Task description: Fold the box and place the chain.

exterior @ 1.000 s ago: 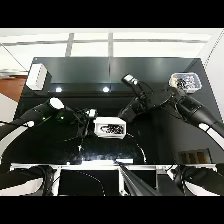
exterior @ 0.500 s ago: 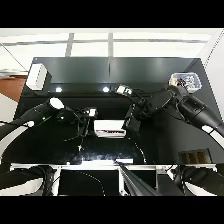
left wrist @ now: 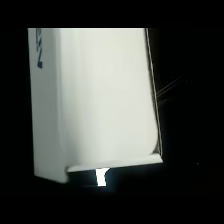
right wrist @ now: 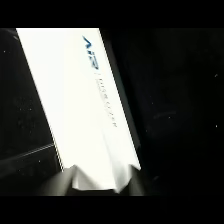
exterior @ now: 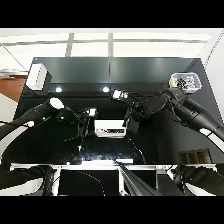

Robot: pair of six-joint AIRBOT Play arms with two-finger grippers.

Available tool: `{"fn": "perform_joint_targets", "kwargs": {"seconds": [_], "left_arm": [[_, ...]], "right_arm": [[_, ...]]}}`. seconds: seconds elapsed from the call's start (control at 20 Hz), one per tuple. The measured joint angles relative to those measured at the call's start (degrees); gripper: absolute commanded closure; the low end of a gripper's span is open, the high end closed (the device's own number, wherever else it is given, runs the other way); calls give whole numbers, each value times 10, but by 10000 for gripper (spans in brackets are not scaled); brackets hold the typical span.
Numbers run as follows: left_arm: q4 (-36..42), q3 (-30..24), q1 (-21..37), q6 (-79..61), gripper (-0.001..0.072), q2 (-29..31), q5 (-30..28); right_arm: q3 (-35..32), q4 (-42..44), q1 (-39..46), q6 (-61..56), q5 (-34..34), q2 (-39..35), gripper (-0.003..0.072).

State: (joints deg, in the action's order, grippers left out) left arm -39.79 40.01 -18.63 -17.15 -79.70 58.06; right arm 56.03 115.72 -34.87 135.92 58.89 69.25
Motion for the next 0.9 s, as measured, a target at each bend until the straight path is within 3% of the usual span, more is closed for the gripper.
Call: {"fn": "perform_joint_targets", "kwargs": {"seconds": [0.15,0.2,0.25,0.6,0.65,0.7,0.9], "left_arm": [[0,0,0,0,251,0,0],[0,0,0,0,251,0,0],[0,0,0,0,251,0,0],[0,0,0,0,251,0,0],[0,0,0,0,251,0,0],[0,0,0,0,251,0,0],[0,0,0,0,251,0,0]], "right_arm": [[0,-2,-12,2,-3,0,353],[0,-3,-17,2,-4,0,426],[0,-3,-21,2,-5,0,435],[0,-5,-33,1,-6,0,446],[0,-6,-33,0,-7,0,527],[0,-6,-34,-2,-6,0,552],[0,-7,-34,-5,-2,0,552]]}}
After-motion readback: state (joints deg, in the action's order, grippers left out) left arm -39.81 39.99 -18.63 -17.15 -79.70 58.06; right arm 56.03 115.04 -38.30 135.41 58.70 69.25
